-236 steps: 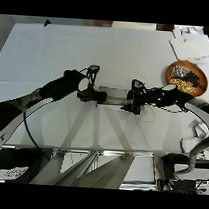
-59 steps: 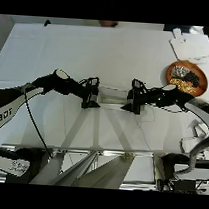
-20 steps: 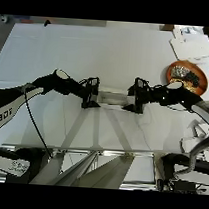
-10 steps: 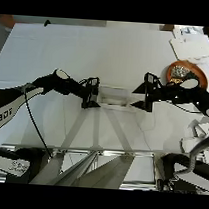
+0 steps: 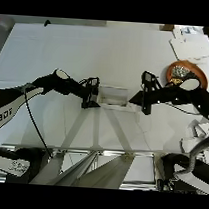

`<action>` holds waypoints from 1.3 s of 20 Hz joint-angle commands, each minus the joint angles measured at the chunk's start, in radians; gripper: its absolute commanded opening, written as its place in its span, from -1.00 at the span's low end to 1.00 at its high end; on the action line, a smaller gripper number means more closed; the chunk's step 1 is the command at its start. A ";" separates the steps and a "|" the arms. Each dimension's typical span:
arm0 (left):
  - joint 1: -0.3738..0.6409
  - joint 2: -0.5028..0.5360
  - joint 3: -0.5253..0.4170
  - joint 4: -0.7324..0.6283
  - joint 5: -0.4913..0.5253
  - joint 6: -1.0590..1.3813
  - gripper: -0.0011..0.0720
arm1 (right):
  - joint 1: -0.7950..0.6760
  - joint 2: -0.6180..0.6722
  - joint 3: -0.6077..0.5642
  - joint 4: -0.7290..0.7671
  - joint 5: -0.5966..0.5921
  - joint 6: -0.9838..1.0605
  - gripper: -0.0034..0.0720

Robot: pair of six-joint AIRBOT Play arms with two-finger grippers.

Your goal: Fold the box and place the chain.

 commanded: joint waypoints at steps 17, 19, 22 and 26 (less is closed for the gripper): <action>0.000 -0.001 0.001 0.000 0.000 0.000 -0.27 | 0.160 -0.155 0.003 0.084 -0.510 0.182 -0.89; 0.000 -0.001 0.001 0.000 0.000 0.000 -0.27 | 0.160 -0.123 0.003 0.077 -0.473 0.182 -0.89; 0.000 -0.001 0.001 0.000 0.000 0.000 -0.27 | 0.160 -0.007 0.003 0.055 -0.412 0.185 -0.89; 0.000 -0.001 0.001 0.000 0.000 0.000 -0.27 | 0.160 0.171 0.003 -0.135 -0.271 0.331 -0.89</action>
